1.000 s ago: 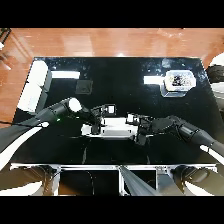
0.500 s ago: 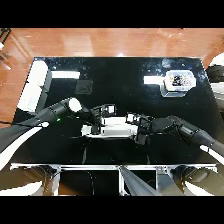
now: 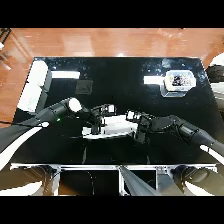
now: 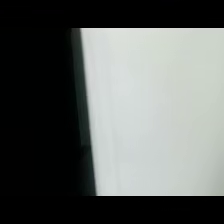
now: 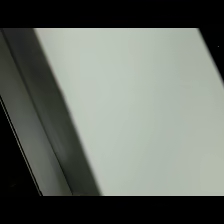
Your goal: Fold the box and place the chain.
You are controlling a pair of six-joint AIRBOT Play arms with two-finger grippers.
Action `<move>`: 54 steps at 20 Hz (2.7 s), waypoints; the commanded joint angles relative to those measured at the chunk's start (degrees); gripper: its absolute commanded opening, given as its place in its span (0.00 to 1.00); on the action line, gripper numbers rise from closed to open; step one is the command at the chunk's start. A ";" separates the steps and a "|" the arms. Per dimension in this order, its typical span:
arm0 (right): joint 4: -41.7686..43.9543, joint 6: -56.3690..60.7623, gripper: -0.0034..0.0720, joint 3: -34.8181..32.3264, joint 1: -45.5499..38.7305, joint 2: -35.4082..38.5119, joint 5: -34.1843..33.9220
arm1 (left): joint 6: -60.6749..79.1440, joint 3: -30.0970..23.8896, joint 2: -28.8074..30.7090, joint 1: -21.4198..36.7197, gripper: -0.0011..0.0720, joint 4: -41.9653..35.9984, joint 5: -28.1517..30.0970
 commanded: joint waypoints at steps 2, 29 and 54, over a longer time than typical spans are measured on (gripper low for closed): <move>0.24 4.92 0.97 0.04 0.28 0.02 -2.40 | 0.11 -0.04 0.02 -0.02 0.04 0.04 -0.48; 0.46 -2.23 0.97 5.20 0.70 -1.64 -10.03 | 0.13 0.44 0.02 -0.02 0.04 5.86 0.13; 0.24 -2.23 0.97 5.18 0.70 -5.90 -8.81 | 0.04 0.44 0.02 -0.02 0.04 5.84 -0.22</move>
